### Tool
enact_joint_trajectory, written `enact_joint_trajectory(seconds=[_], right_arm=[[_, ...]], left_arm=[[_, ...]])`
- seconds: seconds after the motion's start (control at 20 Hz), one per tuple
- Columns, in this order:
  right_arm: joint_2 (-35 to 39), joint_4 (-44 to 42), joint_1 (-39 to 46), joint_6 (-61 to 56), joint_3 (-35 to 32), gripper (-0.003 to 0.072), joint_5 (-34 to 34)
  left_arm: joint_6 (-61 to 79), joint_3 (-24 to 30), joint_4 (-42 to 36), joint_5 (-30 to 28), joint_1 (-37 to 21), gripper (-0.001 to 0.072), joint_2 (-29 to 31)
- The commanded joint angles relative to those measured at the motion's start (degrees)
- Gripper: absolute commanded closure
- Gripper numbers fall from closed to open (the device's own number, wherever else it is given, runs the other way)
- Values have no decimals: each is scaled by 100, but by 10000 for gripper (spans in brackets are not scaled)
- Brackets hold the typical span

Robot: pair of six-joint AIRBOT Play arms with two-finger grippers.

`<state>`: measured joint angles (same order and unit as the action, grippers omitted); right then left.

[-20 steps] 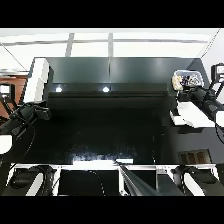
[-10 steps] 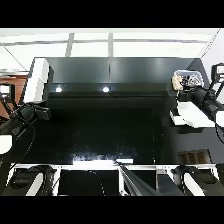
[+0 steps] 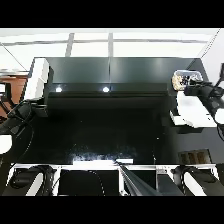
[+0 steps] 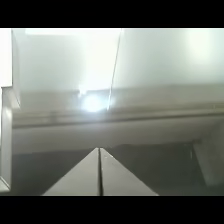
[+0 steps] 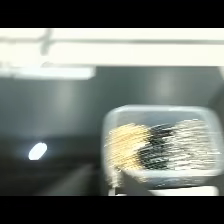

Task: Fold the box and place the chain.

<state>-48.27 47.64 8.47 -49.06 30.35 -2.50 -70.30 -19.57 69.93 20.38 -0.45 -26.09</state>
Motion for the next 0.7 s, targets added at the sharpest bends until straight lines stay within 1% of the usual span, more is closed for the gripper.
enact_joint_trajectory(seconds=[0.0, 0.05, 0.1, 0.2, 0.25, 0.35, 0.4, 0.45, 0.55, 0.65], right_arm=[[-470, -767, 726, -20, 33, -34, 837], [-575, -732, 992, -13, 39, -34, 584], [-671, -581, 1268, 31, 44, -34, 249], [-796, 313, 1799, 153, 118, -34, -509], [-852, 553, 2103, 127, 214, -34, -723], [-1014, 584, 2865, -144, 533, -34, -949], [-1174, 603, 3300, -306, 772, -34, -1209], [-1364, 636, 3700, -444, 1014, -34, -1585], [-1915, 879, 4406, -859, 1585, -34, -2638], [-2426, 1335, 4756, -1029, 2127, -34, -3501]], left_arm=[[-4, 9, -105, -496, 0, 355, -105], [-7, 9, -199, -560, 0, -11, -186], [-42, 9, -260, -555, 0, -2, -264], [-42, 9, -319, -540, 0, -2, -385], [-44, 9, -343, -538, 2, -2, -452], [-44, 9, -343, -533, 13, -2, -549], [-44, 9, -337, -533, 24, -2, -586], [-44, 9, -339, -533, 24, -2, -621], [-42, 9, -339, -531, 24, -1, -695], [-44, 9, -339, -520, 24, -1, -769]])
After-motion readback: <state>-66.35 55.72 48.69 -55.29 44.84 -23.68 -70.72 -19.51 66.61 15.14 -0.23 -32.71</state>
